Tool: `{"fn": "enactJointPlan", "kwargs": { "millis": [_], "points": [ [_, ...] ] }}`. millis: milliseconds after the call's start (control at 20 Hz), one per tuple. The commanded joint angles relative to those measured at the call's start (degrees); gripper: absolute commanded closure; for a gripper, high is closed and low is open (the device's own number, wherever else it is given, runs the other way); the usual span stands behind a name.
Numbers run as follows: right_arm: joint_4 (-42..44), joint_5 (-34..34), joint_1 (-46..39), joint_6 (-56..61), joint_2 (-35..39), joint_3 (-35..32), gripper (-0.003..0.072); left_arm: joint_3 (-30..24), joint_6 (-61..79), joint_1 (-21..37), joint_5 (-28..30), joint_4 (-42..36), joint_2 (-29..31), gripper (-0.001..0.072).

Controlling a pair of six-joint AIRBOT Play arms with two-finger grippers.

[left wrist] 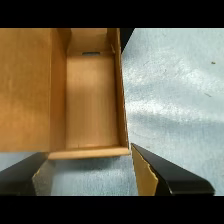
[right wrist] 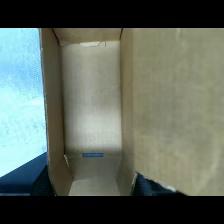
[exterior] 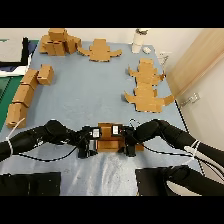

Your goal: Fold the box.

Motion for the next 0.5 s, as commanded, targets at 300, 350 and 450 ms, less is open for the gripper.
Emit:
{"fn": "enactJointPlan", "kwargs": {
  "millis": [300,350,450],
  "points": [
    [0.0,0.0,0.0,0.0,0.0,0.0,0.0167,0.2,0.2,-1.9,3.4,-1.2,-2.6,0.0014],
    [0.0,0.0,0.0,0.0,0.0,0.0,0.0166,0.2,0.2,-1.9,3.3,-1.2,-2.6,0.0015],
    [0.0,0.0,0.0,0.0,0.0,0.0,0.0167,0.2,0.2,-2.0,3.3,-1.2,-2.6,0.0015]
  ]
}}
